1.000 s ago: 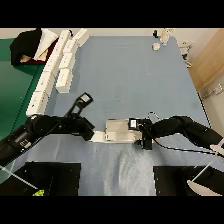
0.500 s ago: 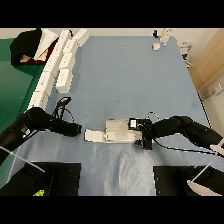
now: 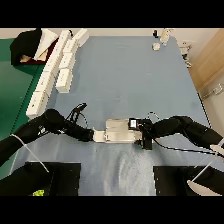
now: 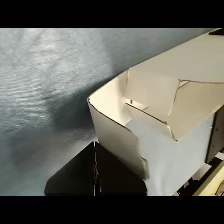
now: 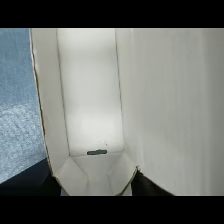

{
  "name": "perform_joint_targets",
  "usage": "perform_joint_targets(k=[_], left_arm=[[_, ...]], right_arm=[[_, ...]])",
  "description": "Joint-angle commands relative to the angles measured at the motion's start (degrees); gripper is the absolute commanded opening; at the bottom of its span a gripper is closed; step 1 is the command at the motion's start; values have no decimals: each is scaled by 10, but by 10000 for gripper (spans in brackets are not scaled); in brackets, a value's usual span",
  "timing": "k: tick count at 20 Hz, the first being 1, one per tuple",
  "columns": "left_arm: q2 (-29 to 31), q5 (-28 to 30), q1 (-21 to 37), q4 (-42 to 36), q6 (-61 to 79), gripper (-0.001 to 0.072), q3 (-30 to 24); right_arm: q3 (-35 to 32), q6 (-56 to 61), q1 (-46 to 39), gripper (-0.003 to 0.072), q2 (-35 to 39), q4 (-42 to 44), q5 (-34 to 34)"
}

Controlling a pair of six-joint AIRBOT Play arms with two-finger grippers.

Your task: Fold the box.

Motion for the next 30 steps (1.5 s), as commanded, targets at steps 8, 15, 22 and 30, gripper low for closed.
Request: perform_joint_targets(k=[8,15,22,30], left_arm=[[57,-24,-16,-27,1,17,28],[57,-16,-16,-49,1,510,28],[31,54,-82,-75,-18,450,34],[13,99,-236,236,-427,449,122]], right_arm=[[0,0,0,540,0,0,0],[0,0,0,540,0,0,0],[0,0,0,540,0,0,0],[0,0,0,540,0,0,0]])
